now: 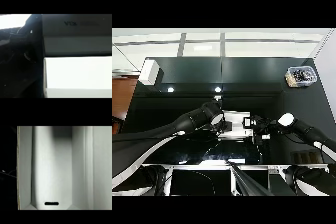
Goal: Fold the box and place the chain.
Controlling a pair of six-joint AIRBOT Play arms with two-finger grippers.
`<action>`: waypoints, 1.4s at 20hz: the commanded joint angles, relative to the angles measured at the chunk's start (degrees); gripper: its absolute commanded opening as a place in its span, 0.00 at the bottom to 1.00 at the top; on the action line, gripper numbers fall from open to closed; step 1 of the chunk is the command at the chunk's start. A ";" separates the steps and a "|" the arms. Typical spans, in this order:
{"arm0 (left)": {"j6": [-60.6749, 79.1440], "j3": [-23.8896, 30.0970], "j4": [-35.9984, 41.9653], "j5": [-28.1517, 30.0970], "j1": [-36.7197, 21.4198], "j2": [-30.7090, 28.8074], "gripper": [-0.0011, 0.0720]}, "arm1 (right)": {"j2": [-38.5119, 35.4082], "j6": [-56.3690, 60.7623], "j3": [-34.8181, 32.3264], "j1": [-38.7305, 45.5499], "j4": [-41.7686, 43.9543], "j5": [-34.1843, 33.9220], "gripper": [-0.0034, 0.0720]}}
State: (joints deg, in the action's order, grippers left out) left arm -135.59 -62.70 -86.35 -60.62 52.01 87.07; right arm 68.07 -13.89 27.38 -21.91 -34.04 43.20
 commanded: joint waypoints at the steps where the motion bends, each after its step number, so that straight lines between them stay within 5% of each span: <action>1: 0.04 -0.31 -0.81 -0.98 0.04 0.20 0.06 | 0.00 0.00 -0.02 -0.02 0.02 0.07 0.74; 5: 0.13 -0.31 -0.57 -0.96 0.04 0.20 0.06 | 0.00 0.00 -0.02 -0.02 0.02 0.07 0.74; 8: 0.11 -0.33 -0.42 -1.27 -0.09 0.20 0.52 | 0.00 0.02 -0.02 -0.02 0.02 0.07 0.74; 19: -2.49 -0.31 -0.57 -1.46 -0.02 1.53 0.46 | 0.00 0.00 -0.02 -0.02 0.09 0.04 0.74; 21: -2.43 -0.85 -0.44 -1.33 -0.02 1.53 0.33 | 0.00 -0.02 -0.02 -0.02 0.94 0.04 0.74; 28: -2.40 -2.36 -1.68 -1.57 -0.07 1.53 0.33 | 0.00 -0.02 -0.02 -0.17 1.03 0.04 0.74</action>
State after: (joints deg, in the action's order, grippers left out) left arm -137.95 -64.73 -87.70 -62.26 51.94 88.55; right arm 68.07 -13.85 27.35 -22.04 -33.19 43.16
